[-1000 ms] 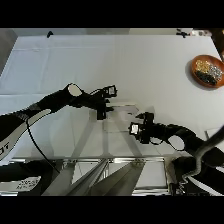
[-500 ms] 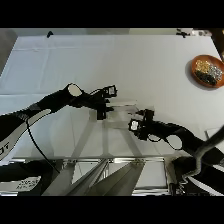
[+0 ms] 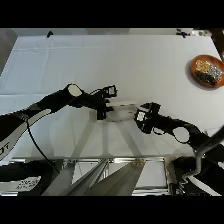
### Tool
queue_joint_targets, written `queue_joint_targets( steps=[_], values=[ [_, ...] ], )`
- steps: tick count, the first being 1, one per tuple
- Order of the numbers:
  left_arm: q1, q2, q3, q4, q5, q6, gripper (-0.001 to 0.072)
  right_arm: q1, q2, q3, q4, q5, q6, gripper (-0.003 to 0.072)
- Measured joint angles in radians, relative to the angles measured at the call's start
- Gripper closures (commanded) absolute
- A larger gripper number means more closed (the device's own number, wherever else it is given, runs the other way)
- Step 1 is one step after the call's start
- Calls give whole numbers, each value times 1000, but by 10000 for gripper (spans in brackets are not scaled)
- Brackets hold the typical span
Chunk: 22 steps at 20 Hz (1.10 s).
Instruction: Fold the box and place the chain.
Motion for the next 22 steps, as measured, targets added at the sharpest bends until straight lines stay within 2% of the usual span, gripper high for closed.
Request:
queue_joint_targets(
  steps=[12, 16, 22],
  values=[
    [0, 0, 0, 0, -2, 0, 696, -39, -30, 12, 169, 15, -224, 21],
    [0, 0, 0, 0, -2, 0, 696, -56, -82, 13, 323, 25, -412, 21],
    [0, 0, 0, 0, -1, 0, 696, -172, -112, 29, 558, 142, -715, 36]
  ],
)
